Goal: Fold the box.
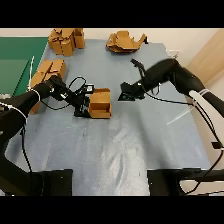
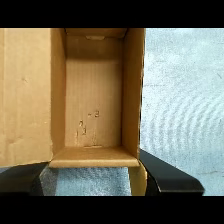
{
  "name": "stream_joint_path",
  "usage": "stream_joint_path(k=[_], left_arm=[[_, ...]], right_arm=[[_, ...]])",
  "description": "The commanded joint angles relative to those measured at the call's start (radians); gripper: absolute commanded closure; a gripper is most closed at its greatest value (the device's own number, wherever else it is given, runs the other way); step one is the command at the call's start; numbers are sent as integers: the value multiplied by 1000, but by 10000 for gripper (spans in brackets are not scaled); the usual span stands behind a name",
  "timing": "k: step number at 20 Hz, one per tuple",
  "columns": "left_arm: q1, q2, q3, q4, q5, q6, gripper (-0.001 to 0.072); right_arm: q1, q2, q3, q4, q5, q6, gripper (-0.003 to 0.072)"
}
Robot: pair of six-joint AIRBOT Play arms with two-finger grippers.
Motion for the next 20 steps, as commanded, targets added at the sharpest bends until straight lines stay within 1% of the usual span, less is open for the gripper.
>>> stream_joint_path(k=[1, 2, 3, 4, 5, 9, 12, 13, 15, 17, 19, 20], left_arm=[[0, 0, 0, 0, -5, 0, 427], [0, 0, 0, 0, -5, 0, 427], [0, 0, 0, 0, -5, 0, 427], [0, 0, 0, 0, -6, 0, 426], [0, 0, 0, 0, -5, 0, 427], [0, 0, 0, 0, 0, 0, 427], [0, 0, 0, 0, 1, 0, 427], [0, 0, 0, 0, 2, 0, 426], [0, 0, 0, 0, 0, 0, 426], [0, 0, 0, 0, 1, 0, 427], [0, 0, 0, 0, 1, 0, 426], [0, 0, 0, 0, 1, 0, 427]], right_arm=[[-108, -2, -162, 208, 257, -87, 684], [-107, -18, -161, 207, 359, -40, 685], [-103, -31, -155, 214, 446, -54, 684], [-100, -52, -138, 218, 486, -66, 685], [-100, -94, -99, 230, 451, -77, 685], [-82, -335, 132, 310, 167, -103, 685], [-33, -446, 296, 321, -36, -223, 686], [-20, -467, 332, 322, -83, -256, 686], [6, -478, 365, 354, -145, -362, 686], [25, -478, 383, 395, -242, -471, 686], [37, -478, 394, 408, -343, -570, 686], [43, -476, 394, 406, -364, -599, 686]])
